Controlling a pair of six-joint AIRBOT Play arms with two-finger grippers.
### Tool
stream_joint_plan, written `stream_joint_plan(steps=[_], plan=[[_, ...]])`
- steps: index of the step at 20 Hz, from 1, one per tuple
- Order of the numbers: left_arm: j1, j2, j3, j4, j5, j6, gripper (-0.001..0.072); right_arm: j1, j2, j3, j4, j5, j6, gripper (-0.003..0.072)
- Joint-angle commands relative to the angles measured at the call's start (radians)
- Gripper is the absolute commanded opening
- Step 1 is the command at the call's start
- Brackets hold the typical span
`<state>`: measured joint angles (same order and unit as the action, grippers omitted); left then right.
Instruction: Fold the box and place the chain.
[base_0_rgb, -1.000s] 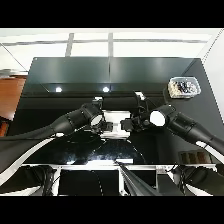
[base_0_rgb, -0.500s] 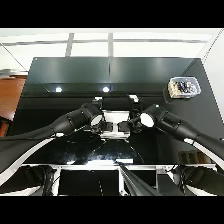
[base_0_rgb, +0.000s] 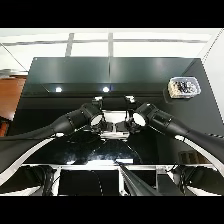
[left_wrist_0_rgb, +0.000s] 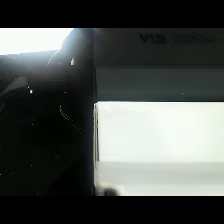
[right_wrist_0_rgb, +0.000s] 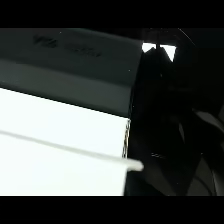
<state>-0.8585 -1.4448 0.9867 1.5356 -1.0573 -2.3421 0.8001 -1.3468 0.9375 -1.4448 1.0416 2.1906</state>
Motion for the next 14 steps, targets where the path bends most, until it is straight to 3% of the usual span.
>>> stream_joint_plan(steps=[1,10,12,14], plan=[[0.000,0.000,-0.001,0.000,0.002,0.002,0.0033,0.002,-0.027,0.024,-0.008,0.018,0.055,0.0244],[0.000,0.000,-0.001,0.000,0.002,0.002,0.0033,0.002,-0.080,0.050,-0.018,0.074,0.107,0.0243],[0.000,0.000,-0.001,0.000,0.002,0.002,0.0033,0.002,-0.080,0.050,-0.026,0.074,0.106,0.0173],[0.000,0.000,-0.001,0.000,0.002,0.002,0.0033,0.002,-0.080,0.050,-0.026,0.074,0.107,0.0173]])
